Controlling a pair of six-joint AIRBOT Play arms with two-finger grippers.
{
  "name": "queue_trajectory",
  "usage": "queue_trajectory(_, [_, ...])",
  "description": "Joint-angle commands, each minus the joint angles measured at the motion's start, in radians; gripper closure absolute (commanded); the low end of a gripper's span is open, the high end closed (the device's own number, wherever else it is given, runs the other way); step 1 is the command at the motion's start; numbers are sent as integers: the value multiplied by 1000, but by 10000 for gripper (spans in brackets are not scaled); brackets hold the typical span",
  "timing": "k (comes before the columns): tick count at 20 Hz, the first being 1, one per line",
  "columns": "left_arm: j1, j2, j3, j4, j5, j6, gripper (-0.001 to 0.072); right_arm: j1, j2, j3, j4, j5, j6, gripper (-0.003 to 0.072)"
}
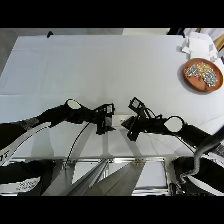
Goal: Fold the box and place the chain.
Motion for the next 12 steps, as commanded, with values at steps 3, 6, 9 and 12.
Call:
queue_trajectory(3, [1, 1, 0, 0, 0, 0, 574, 0, 0, -7, -25, -8, 23, 671])
queue_trajectory(6, [1, 1, 0, 0, 0, 0, 574, 0, 14, -6, -25, -16, 23, 672])
queue_trajectory(9, [1, 1, 0, 0, 0, 0, 574, 0, 68, 4, -27, -51, 22, 672])
queue_trajectory(12, [1, 1, 0, 0, 0, 0, 574, 0, 140, 29, -37, -51, 23, 673])
